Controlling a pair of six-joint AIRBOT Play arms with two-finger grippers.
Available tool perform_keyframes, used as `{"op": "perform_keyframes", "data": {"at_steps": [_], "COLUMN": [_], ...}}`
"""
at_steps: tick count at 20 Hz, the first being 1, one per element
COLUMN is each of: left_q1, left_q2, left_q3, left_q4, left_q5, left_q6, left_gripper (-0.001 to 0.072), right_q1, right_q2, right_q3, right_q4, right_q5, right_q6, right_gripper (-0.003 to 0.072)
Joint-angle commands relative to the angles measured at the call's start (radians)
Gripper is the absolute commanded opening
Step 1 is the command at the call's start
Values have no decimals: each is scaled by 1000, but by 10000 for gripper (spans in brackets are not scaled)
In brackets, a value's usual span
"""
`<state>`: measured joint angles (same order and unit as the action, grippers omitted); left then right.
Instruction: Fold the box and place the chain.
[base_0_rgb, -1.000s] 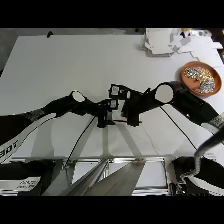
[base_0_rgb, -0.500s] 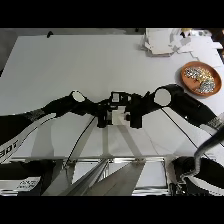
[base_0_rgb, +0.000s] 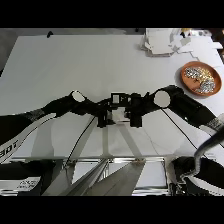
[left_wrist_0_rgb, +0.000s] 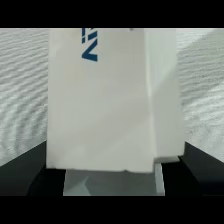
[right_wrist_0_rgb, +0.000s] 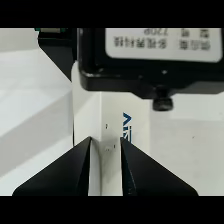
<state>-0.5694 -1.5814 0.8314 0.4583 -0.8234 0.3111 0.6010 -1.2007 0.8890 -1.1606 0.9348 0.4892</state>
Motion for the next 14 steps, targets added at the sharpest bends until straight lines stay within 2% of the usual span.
{"op": "perform_keyframes", "data": {"at_steps": [1, 9, 10, 12, 14], "left_q1": [0, 0, 0, 0, 0], "left_q2": [0, 0, 0, 0, 0], "left_q3": [0, 0, 0, 0, 0], "left_q4": [2, 2, 2, 2, 2], "left_q5": [-3, -3, -3, -3, -3], "left_q6": [3, 2, 3, 3, 3], "left_gripper": [253, 253, 253, 253, 253], "right_q1": [0, 0, 0, 0, 0], "right_q2": [1, 1, 1, 1, 1], "right_q3": [0, -37, -39, -42, -42], "right_q4": [-19, -19, -17, -9, -5], "right_q5": [-12, -30, -25, -4, 0], "right_q6": [-1, -1, -1, -1, 0], "right_gripper": [155, 167, 203, 214, 301]}}
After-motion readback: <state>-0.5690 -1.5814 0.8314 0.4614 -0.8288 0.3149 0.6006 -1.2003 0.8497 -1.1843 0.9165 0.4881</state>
